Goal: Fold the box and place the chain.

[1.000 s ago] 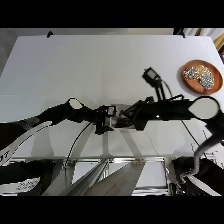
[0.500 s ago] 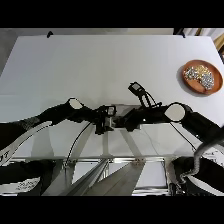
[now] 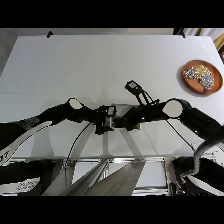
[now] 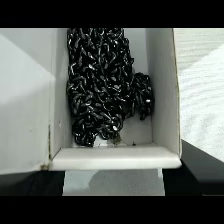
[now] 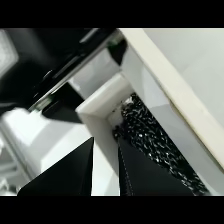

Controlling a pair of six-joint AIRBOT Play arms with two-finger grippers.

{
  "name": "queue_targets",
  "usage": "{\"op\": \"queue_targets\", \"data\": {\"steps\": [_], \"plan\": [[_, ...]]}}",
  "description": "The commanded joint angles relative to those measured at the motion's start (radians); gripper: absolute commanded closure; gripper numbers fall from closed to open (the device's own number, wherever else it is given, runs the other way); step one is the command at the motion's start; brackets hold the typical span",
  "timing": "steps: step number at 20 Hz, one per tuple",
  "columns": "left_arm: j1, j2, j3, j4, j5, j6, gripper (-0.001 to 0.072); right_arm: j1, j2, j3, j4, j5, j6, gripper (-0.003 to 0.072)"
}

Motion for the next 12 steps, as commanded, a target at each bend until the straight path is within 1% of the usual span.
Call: {"op": "queue_targets", "data": {"steps": [1,3,5,8,10,12], "plan": [[0.0,0.0,0.0,0.0,0.0,0.0,0.0456,-0.01,0.035,0.148,-0.237,0.192,0.05,0.0514],[0.0,0.0,0.0,0.0,0.0,0.0,0.0456,-0.051,0.053,0.22,-0.307,0.215,0.044,0.0514],[0.0,0.0,0.0,0.0,0.0,0.0,0.0456,-0.1,0.055,0.263,-0.314,0.209,0.01,0.0514],[0.0,0.0,0.0,0.0,0.0,0.0,0.0456,-0.141,0.044,0.267,-0.314,0.126,-0.048,0.0514],[0.0,0.0,0.0,0.0,0.0,0.0,0.0456,-0.144,0.013,0.267,-0.312,0.068,-0.119,0.0514],[0.0,0.0,0.0,0.0,0.0,0.0,0.0456,-0.144,-0.038,0.267,-0.287,0.04,-0.171,0.0514]]}}
